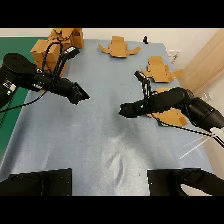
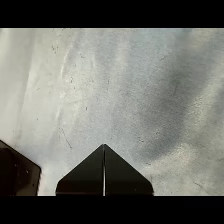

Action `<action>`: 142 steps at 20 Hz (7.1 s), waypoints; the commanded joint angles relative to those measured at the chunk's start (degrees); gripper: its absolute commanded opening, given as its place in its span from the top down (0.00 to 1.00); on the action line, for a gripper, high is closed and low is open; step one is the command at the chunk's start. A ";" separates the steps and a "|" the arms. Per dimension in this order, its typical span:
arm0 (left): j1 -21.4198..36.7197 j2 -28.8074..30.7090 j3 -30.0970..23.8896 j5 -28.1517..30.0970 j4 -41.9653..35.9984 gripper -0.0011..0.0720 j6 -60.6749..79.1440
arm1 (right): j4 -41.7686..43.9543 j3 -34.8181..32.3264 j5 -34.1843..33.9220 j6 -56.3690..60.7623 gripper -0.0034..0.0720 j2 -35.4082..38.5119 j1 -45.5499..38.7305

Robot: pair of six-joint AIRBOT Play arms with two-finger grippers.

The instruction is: Fold the box.

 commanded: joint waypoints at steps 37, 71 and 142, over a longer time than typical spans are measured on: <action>0.07 0.02 -0.02 1.75 -0.98 0.96 -5.57 | -28.33 20.26 -14.03 -29.07 0.29 -23.02 -63.98; 6.19 1.36 0.52 3.19 -8.22 0.96 -2.29 | 12.76 24.06 -39.15 -17.44 0.95 -0.13 -47.50; 5.07 -37.33 8.68 -4.26 -18.71 0.97 60.26 | -17.90 -21.31 29.07 -59.84 0.38 -2.05 18.99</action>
